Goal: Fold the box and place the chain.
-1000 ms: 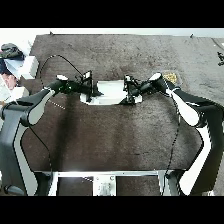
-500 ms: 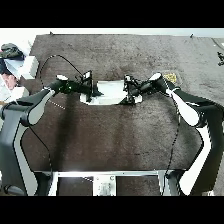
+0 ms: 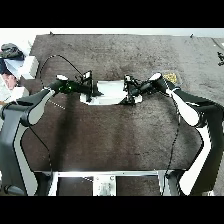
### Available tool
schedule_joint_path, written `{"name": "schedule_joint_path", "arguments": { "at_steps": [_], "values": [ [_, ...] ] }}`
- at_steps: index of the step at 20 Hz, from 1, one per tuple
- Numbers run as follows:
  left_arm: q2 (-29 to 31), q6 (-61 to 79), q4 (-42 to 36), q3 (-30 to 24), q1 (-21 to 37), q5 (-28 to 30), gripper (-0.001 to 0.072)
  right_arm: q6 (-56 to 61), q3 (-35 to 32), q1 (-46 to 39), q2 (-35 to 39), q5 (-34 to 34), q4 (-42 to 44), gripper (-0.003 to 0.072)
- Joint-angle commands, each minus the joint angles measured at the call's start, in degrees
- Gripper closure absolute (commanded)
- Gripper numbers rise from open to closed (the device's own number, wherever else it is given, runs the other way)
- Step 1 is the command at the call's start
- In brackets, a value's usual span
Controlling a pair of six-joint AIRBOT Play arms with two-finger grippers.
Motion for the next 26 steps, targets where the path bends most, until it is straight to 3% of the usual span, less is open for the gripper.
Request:
{"name": "schedule_joint_path", "arguments": {
  "at_steps": [1, 18, 19, 20, 26],
  "values": [
    [-0.02, 0.02, 0.00, 0.00, 0.02, 0.02, 0.0697, 0.02, 0.07, 0.04, -0.02, 0.02, 0.02, 0.0351],
    [-0.02, -1.05, -0.07, -0.02, 0.02, -1.49, 0.0695, 0.02, 0.07, 0.04, -0.02, 0.02, 0.02, 0.0351],
    [-0.02, -1.07, -0.44, 0.00, 0.04, -1.79, 0.0564, 0.02, 0.07, 0.02, -0.02, 0.02, 0.02, 0.0351],
    [-0.02, -1.07, -1.05, 0.00, 0.04, -1.95, 0.0350, 0.02, 0.07, 0.04, -0.02, 0.02, 0.02, 0.0351],
    [2.64, -3.65, -1.49, 0.00, 2.89, -3.91, 0.0343, 0.02, 0.07, 0.04, -0.02, 0.04, 0.02, 0.0351]
  ]
}}
